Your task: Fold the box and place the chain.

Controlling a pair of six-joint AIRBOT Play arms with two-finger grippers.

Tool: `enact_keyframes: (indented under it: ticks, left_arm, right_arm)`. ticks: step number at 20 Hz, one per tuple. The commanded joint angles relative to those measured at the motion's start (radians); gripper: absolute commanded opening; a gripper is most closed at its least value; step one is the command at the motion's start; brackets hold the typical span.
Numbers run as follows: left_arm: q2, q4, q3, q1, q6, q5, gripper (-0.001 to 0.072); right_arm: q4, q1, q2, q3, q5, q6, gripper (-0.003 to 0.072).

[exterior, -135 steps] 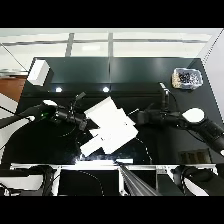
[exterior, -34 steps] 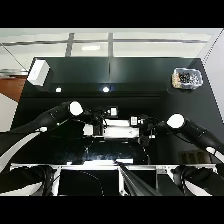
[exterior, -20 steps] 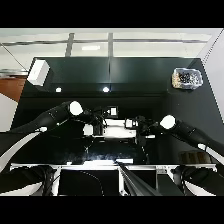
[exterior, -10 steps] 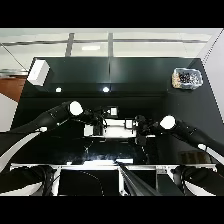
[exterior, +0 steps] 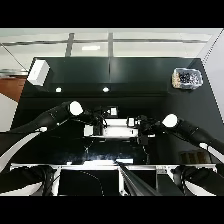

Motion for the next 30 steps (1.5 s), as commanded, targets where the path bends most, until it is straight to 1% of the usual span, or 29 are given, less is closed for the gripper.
enact_keyframes:
  ticks: [1,13,16,19,27,30]
  left_arm:
    - [-0.001,0.000,0.000,0.000,0.000,0.000,0.0026]
    - [-0.001,0.000,0.000,0.000,0.000,-0.001,0.0027]
    - [-0.001,0.000,0.000,0.000,0.000,0.000,0.0026]
    - [-0.001,0.001,0.000,0.000,0.000,-0.001,0.0027]
    - [-0.001,0.000,0.000,0.000,0.000,0.000,0.0027]
    - [-0.001,0.000,0.000,0.000,0.000,0.000,0.0027]
  right_arm:
    - [0.023,-0.001,-0.002,0.001,0.004,0.001,0.0703]
    - [0.022,-0.002,-0.002,0.001,0.006,0.001,0.0703]
    - [0.019,-0.002,-0.002,0.001,0.022,0.001,0.0704]
    - [0.000,-0.002,0.000,0.001,0.024,0.002,0.0704]
    - [0.005,-0.037,0.000,0.001,0.032,0.012,0.0703]
    - [0.032,-0.037,0.000,0.001,0.028,0.011,0.0703]
